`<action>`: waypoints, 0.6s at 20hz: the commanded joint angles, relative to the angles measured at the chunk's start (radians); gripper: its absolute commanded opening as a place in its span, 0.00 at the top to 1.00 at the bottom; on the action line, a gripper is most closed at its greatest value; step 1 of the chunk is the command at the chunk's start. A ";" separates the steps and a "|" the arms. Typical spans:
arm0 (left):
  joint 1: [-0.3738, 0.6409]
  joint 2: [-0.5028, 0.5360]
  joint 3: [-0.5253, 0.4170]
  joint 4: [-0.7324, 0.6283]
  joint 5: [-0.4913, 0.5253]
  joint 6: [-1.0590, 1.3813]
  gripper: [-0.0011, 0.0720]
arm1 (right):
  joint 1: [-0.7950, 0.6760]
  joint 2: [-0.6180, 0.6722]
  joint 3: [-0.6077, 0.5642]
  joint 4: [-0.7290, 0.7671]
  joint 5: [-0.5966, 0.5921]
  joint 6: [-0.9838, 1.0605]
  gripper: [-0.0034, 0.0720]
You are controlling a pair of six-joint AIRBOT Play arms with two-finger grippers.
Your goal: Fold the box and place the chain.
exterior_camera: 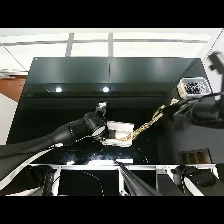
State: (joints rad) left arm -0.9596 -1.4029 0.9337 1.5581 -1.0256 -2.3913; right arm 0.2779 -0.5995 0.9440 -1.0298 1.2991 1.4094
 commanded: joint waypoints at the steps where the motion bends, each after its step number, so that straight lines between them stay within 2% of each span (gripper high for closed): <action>1: 0.001 0.000 0.000 0.000 0.000 0.000 0.94 | 0.137 0.000 -0.054 0.072 -0.044 0.011 0.91; 4: 0.001 0.000 0.000 0.000 0.002 0.000 0.94 | 0.224 -0.035 -0.091 0.117 -0.123 0.009 0.91; 8: 0.001 0.000 0.000 0.000 0.003 0.000 0.94 | 0.316 -0.152 -0.091 0.125 -0.251 -0.014 0.91; 12: 0.001 0.000 0.000 0.000 0.003 0.000 0.94 | 0.335 -0.247 -0.092 0.135 -0.240 -0.027 0.90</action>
State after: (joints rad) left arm -0.9596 -1.4029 0.9337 1.5581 -1.0233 -2.3913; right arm 0.5877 -0.7860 0.8547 -0.9054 1.0798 1.3933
